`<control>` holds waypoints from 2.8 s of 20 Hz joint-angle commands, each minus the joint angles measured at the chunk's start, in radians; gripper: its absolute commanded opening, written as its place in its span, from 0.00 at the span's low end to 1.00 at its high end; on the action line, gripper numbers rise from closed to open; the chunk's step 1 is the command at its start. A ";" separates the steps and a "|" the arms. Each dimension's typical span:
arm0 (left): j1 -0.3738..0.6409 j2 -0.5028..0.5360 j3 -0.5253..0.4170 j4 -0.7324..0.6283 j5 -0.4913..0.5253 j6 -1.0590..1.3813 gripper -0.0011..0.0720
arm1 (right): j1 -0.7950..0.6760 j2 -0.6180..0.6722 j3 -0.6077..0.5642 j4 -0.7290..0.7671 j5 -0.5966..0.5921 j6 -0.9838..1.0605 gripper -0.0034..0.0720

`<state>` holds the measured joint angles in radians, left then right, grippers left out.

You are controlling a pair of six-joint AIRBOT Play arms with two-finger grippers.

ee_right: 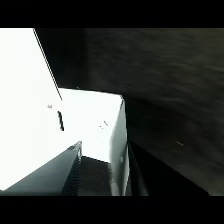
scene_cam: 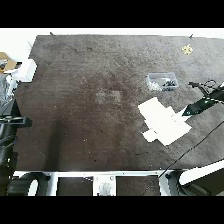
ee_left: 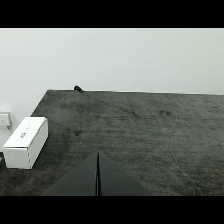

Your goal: Fold the box and place the chain.

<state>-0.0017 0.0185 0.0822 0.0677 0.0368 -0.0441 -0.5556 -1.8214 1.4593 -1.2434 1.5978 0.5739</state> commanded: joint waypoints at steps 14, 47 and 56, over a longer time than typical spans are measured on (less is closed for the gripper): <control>0.001 0.000 0.001 0.000 0.000 0.000 0.03 | -0.042 -0.003 -0.124 0.152 0.061 -0.180 0.38; 0.001 0.000 0.006 0.026 -0.243 0.077 0.85 | 0.731 0.221 -0.539 1.152 -0.913 -0.212 0.05; 0.000 -0.585 0.261 0.022 -0.514 -0.018 0.75 | 0.733 0.207 -0.538 1.136 -0.945 -0.241 0.05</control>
<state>-0.0021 -0.3397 0.2390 0.0914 -0.3664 -0.0471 0.1749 -1.6104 0.9184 -0.1040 0.6716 0.3397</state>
